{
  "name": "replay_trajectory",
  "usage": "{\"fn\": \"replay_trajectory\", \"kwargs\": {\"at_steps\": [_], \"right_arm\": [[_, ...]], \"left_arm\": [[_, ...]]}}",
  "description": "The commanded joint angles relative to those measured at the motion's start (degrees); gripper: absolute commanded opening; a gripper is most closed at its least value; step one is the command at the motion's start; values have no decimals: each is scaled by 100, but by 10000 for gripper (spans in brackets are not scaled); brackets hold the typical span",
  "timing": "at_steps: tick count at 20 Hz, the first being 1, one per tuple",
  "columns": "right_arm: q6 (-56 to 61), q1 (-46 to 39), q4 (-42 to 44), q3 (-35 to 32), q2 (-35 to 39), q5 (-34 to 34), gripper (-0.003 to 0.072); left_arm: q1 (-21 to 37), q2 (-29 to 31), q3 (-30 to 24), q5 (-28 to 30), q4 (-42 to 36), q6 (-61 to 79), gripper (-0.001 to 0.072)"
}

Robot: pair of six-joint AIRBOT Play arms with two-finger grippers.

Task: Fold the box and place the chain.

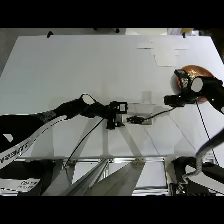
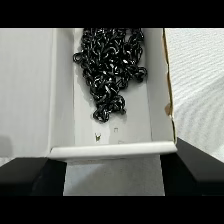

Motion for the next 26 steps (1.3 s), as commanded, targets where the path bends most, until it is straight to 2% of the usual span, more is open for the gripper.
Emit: {"fn": "replay_trajectory", "kwargs": {"at_steps": [1,2,8,9,11,21,23,26], "right_arm": [[55,2,48,-42,98,85,272],[85,2,48,-96,94,83,301],[828,2,87,-341,-37,-59,295],[918,2,87,-341,-72,-48,286],[1141,2,87,-343,-125,-37,220],[1440,2,66,-343,-315,-155,219],[1443,2,68,-343,-317,-175,169],[1587,2,68,-343,-330,-184,169]], "left_arm": [[0,2,0,2,2,2,207],[0,2,0,2,0,2,207],[0,2,0,2,0,2,207],[0,0,0,2,0,2,207],[0,0,0,2,0,2,207],[0,2,0,2,2,2,207],[0,2,0,2,0,2,207],[0,2,0,2,2,2,207]]}}
